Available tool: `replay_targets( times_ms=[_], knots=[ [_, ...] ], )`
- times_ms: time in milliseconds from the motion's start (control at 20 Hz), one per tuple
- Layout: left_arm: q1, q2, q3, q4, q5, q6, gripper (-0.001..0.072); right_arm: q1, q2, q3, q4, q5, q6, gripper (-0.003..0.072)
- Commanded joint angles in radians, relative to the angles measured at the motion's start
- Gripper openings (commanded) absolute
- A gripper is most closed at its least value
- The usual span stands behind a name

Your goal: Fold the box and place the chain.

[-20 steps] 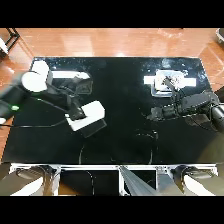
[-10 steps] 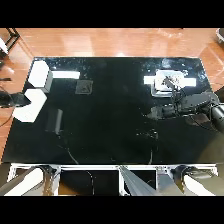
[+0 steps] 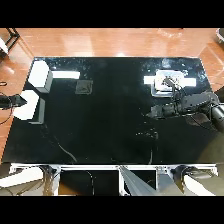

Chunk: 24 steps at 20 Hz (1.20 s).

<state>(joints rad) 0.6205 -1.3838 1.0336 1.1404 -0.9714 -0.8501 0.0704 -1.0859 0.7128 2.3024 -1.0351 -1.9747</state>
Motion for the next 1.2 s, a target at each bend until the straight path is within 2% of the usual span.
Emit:
replay_targets(
  times_ms=[0,250,300,350,400,650,750,850,1050,1100,1150],
  knots=[
    [-0.045,-0.057,0.004,-0.023,0.13,0.083,0.0024,0.0,0.0,0.0,0.001,0.005,0.007,0.002],
    [-0.142,-0.073,0.049,-0.014,0.216,0.087,0.0026,0.0,0.0,0.0,0.005,0.005,0.007,0.002],
    [-0.153,-0.076,0.06,-0.006,0.219,0.087,0.0077,0.0,0.0,0.0,0.005,0.005,0.007,0.002],
    [-0.165,-0.076,0.066,0.011,0.225,0.086,0.0281,0.0,0.0,0.0,0.005,0.004,0.007,0.002],
    [-0.176,-0.076,0.068,0.04,0.23,0.085,0.0632,0.0,0.0,0.0,0.005,0.004,0.007,0.002],
    [-0.19,-0.075,0.145,0.222,0.058,-0.057,0.064,0.0,0.001,0.0,0.004,0.003,0.006,0.002],
    [-0.192,-0.075,0.22,0.188,-0.039,-0.151,0.0639,0.0,0.001,0.0,0.004,0.01,0.006,0.002],
    [-0.221,-0.075,0.323,0.082,-0.134,-0.277,0.0631,-0.001,0.001,0.006,0.008,-0.018,0.007,0.002],
    [-0.344,-0.062,0.511,0.11,-0.28,-0.419,0.0621,-0.001,0.031,0.013,0.007,-0.109,0.008,0.002],
    [-0.369,-0.048,0.528,0.107,-0.306,-0.455,0.0612,-0.002,0.049,0.013,-0.001,-0.119,0.013,0.002],
    [-0.391,-0.027,0.527,0.105,-0.331,-0.492,0.0499,-0.011,0.072,0.013,-0.018,-0.124,0.032,0.002]
  ],
)
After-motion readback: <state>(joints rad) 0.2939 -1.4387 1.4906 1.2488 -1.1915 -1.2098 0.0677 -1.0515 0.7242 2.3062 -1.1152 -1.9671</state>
